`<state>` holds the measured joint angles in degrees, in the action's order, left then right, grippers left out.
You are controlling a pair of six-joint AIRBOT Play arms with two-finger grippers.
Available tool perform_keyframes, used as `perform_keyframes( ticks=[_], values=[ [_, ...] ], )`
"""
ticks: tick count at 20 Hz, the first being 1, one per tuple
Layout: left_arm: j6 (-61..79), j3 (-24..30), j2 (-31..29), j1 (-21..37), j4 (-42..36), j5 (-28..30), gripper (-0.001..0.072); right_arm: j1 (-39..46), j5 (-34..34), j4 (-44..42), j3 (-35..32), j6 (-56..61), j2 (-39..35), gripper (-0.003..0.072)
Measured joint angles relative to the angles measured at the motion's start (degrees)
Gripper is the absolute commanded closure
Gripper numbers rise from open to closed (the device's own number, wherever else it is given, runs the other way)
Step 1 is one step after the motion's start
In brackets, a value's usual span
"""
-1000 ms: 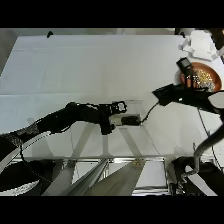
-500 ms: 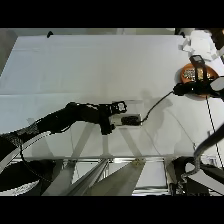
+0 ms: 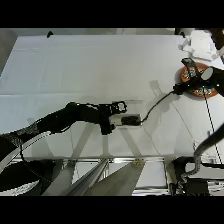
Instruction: Fold the box and place the chain.
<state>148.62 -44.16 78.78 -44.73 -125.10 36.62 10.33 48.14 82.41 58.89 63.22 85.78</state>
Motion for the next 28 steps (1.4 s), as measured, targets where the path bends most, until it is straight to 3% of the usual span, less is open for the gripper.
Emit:
perform_keyframes(
  ticks=[3, 10, 12, 21, 28],
  values=[
    [0.0, 0.0, 0.0, 0.0, 0.0, 0.0, 0.0313, -1.6, 0.5, 0.7, 0.4, -0.2, 2.4, 0.0292],
    [0.0, 0.0, 0.0, 0.0, 0.0, 0.0, 0.0313, -3.5, 0.1, 1.1, 0.8, -0.7, 4.8, 0.054],
    [0.0, 0.0, 0.0, 0.0, 0.0, 0.0, 0.0313, -3.6, -0.7, 1.1, 0.8, -0.7, 4.8, 0.0648],
    [0.0, 0.0, 0.0, 0.0, 0.0, 0.0, 0.0313, -3.7, -1.1, 1.4, 0.9, -1.6, -2.1, 0.0667],
    [0.0, 0.0, 0.0, 0.0, 0.0, 0.0, 0.0313, -3.7, 4.0, -3.2, 0.9, -2.2, -18.5, 0.0667]
  ],
)
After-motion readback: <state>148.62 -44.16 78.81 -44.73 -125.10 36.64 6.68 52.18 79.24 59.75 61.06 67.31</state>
